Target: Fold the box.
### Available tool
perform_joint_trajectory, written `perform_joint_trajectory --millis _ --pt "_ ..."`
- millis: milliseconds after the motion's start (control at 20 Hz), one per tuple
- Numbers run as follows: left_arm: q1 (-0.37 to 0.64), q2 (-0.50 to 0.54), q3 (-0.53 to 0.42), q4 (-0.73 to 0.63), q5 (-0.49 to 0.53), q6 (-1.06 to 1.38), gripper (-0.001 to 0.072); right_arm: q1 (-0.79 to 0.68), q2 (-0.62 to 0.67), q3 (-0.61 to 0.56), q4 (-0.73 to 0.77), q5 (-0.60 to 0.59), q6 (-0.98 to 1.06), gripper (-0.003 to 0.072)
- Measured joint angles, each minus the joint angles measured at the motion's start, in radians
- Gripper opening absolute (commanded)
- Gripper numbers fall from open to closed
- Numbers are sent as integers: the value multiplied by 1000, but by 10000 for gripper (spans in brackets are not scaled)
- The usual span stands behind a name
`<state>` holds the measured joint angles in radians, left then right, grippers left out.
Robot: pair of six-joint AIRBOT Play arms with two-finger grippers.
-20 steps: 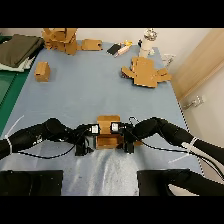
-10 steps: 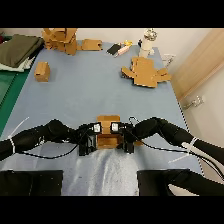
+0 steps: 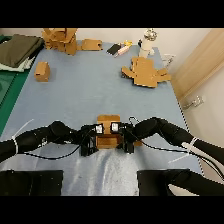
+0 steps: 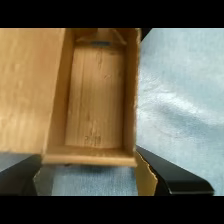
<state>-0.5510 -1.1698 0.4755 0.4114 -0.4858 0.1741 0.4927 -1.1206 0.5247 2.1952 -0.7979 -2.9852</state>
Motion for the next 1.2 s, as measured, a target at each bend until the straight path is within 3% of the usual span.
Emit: perform_joint_trajectory --millis 450,500,550,600,1200 --pt "-16 -32 26 -24 -23 62 692 0 0 0 -1 0 -1 497" --pt "-16 -34 26 -25 -25 63 667 0 0 0 -1 0 -1 497" --pt "-16 -34 26 -27 -26 65 447 0 0 0 -1 0 -1 497" --pt "-14 -35 27 -27 -27 66 342 0 0 0 -1 0 -2 497" --pt "-2 -35 27 -31 -40 72 350 0 0 0 0 0 0 498"
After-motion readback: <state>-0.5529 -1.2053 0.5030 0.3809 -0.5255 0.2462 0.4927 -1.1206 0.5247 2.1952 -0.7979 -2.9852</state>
